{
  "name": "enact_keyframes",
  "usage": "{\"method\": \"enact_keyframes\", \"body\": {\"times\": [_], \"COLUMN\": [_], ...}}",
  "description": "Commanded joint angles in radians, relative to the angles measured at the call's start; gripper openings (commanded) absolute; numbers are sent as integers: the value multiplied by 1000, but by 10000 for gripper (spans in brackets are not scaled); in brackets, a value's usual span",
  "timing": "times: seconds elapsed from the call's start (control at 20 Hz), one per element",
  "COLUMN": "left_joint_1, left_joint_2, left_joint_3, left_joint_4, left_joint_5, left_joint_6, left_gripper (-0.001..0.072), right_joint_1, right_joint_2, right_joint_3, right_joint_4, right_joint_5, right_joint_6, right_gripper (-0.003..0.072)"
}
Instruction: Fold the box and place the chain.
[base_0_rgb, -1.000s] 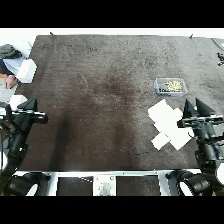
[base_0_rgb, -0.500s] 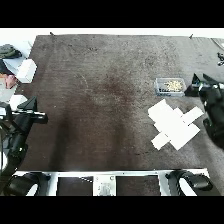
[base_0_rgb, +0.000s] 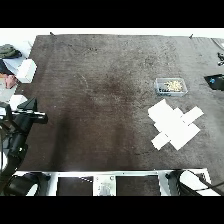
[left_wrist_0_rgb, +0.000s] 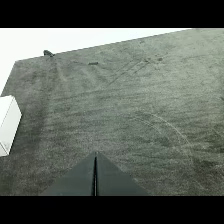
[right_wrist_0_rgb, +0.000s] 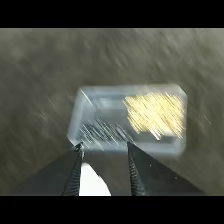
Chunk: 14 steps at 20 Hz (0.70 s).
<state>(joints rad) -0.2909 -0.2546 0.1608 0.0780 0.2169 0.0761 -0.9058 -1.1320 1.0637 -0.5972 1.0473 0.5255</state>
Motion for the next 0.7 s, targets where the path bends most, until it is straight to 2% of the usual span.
{"method": "enact_keyframes", "body": {"times": [0.0, 0.3, 0.65], "left_joint_1": [0, 0, 0], "left_joint_2": [1, 1, 1], "left_joint_3": [-1, -1, -1], "left_joint_4": [0, 0, 0], "left_joint_5": [0, 0, 0], "left_joint_6": [0, 0, 0], "left_gripper": [13, 13, 13], "right_joint_1": [-85, -84, -73], "right_joint_2": [-159, -522, -797], "right_joint_3": [185, 552, 708], "right_joint_4": [-251, -515, -525], "right_joint_5": [190, 461, 502], "right_joint_6": [102, 77, -7], "right_gripper": [337, 336, 334]}}
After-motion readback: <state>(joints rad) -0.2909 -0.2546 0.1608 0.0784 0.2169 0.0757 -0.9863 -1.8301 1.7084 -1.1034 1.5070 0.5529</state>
